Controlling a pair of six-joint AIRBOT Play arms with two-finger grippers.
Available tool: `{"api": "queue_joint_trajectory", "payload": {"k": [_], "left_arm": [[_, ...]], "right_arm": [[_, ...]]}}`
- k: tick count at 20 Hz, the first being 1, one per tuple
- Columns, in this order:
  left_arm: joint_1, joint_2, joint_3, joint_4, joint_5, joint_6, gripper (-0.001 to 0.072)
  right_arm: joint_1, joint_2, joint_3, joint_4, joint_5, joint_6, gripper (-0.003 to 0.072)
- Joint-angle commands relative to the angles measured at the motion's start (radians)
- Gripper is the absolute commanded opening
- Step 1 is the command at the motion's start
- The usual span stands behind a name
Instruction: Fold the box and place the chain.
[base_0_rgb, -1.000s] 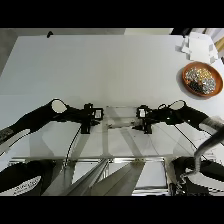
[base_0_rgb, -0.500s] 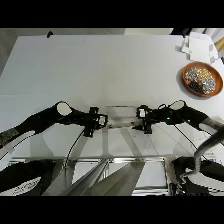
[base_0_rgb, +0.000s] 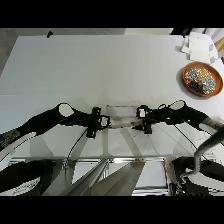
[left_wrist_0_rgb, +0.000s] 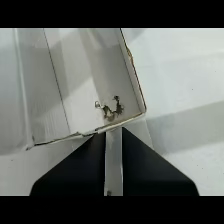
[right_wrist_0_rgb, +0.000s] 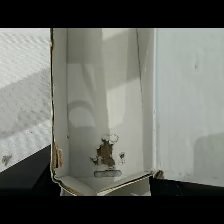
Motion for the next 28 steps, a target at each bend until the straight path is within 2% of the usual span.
{"api": "queue_joint_trajectory", "payload": {"k": [1,2,3,6,10,18,19,22,25,28], "left_arm": [[-0.010,-0.001,0.000,-0.008,0.024,0.003,0.0070],[-0.010,-0.001,0.000,-0.008,0.036,0.003,0.0014],[-0.011,-0.001,0.000,-0.008,0.055,0.003,0.0006],[-0.014,-0.001,0.000,-0.012,0.091,0.003,0.0009],[-0.020,-0.009,0.000,-0.056,0.095,0.003,0.0010],[-0.071,-0.049,0.000,-0.058,0.106,0.007,0.0012],[-0.071,-0.049,0.000,-0.058,0.111,0.007,0.0024],[-0.071,-0.048,0.000,-0.091,0.139,0.007,0.0170],[-0.071,-0.048,0.000,-0.105,0.142,0.006,0.0177],[-0.071,-0.048,0.000,-0.105,0.143,0.006,0.0316]], "right_arm": [[0.000,0.000,0.001,0.000,0.000,0.000,0.0504],[0.000,0.000,0.001,0.000,0.000,0.000,0.0504],[0.000,0.000,0.001,0.000,0.000,0.000,0.0504],[0.000,0.000,0.001,0.000,0.000,0.000,0.0504],[0.000,0.000,0.001,0.000,0.000,0.000,0.0504],[0.000,0.000,0.001,0.000,0.000,0.000,0.0504],[0.000,0.000,0.001,0.000,0.000,0.000,0.0504],[0.000,0.000,0.001,0.000,0.000,0.000,0.0504],[0.000,0.000,0.001,0.000,0.000,0.000,0.0504],[0.000,0.000,0.001,0.000,0.000,0.000,0.0504]]}}
